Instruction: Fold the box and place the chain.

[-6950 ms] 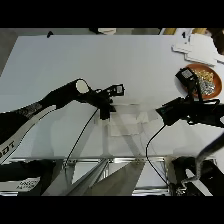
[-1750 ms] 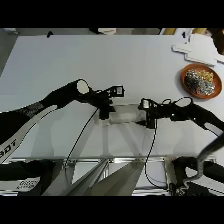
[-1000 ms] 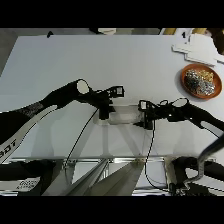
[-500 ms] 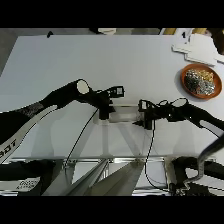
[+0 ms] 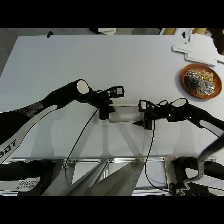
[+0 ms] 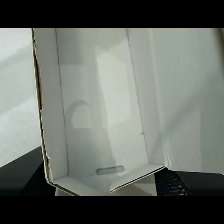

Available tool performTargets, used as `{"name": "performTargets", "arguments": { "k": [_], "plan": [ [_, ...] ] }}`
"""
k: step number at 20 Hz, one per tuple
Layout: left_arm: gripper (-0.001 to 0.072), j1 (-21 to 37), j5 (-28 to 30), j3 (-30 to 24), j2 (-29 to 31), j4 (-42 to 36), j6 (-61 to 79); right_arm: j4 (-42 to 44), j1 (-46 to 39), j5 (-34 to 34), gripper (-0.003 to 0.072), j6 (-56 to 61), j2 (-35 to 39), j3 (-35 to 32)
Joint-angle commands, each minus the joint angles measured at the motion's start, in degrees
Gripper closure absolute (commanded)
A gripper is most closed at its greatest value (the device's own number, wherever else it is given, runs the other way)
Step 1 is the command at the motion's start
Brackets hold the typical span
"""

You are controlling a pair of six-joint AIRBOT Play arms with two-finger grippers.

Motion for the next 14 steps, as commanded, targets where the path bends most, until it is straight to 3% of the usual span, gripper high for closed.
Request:
{"name": "performTargets", "arguments": {
  "k": [1,14],
  "plan": [
    [0.0699,0.0,0.02,-0.02,-0.04,0.0,0.0,-0.04,-0.02,-0.04,0.0392,0.0,-0.02,-0.02],
    [0.07,0.0,0.04,-0.02,-0.07,0.02,-0.28,-0.04,-0.02,-0.04,0.0392,0.0,-0.02,-0.02]
  ]
}}
